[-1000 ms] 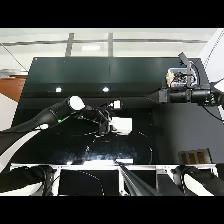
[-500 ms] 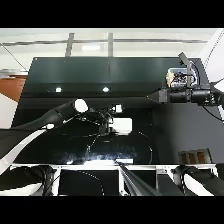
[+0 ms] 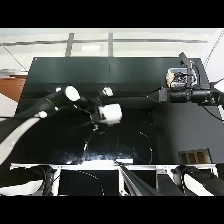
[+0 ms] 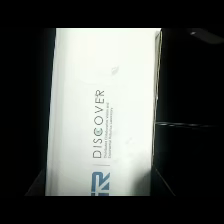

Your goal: Fold the box and place the chain.

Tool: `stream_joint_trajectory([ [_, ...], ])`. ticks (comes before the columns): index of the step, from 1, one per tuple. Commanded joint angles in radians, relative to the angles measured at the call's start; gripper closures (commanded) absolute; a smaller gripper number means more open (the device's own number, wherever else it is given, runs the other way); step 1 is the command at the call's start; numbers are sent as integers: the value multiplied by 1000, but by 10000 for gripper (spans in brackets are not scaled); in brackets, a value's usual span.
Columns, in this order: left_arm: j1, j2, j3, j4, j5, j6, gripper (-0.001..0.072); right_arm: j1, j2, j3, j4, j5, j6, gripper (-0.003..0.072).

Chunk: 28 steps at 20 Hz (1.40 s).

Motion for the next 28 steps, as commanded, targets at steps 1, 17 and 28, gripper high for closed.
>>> stream_joint_trajectory([
  [1, 230, -1, 89, 76, -23, -181, 508, 0, 1, 1, 2, -16, 1, 658],
  [17, 794, -594, 871, 311, -86, -616, 505, 0, 0, 1, 1, -45, 57, 658],
  [28, 792, -408, 1093, 351, -505, -798, -1, 0, 2, 32, 3, 8, 86, 658],
])
